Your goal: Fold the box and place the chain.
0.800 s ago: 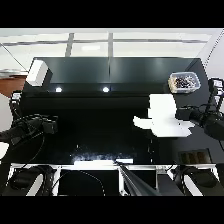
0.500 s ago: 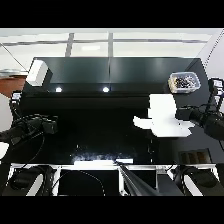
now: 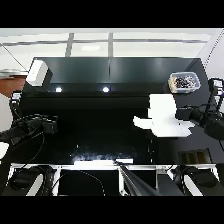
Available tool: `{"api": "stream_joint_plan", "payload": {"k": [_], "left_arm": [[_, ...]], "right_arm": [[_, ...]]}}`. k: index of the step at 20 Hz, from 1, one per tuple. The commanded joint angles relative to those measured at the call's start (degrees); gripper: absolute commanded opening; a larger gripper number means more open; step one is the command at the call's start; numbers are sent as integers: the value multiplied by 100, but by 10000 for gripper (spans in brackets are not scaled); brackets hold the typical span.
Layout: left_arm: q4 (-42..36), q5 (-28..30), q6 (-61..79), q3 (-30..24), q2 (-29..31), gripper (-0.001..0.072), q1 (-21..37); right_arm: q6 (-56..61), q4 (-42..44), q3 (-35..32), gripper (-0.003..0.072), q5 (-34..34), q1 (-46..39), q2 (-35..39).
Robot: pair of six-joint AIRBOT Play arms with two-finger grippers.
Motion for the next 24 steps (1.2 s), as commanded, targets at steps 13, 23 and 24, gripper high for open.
{"api": "stream_joint_plan", "payload": {"k": [13, 23, 24], "left_arm": [[0, 883, 0, -2, -2, 31, 2], [-857, 1314, 2, -2, -153, 704, 0], [-861, 1311, 2, -2, -157, 704, 0]], "right_arm": [[2, 7, 0, 21, 1047, 2, 2], [1034, -1620, 15, 706, -835, -1611, -109], [481, -1274, 48, 706, -833, -2085, -216]]}}
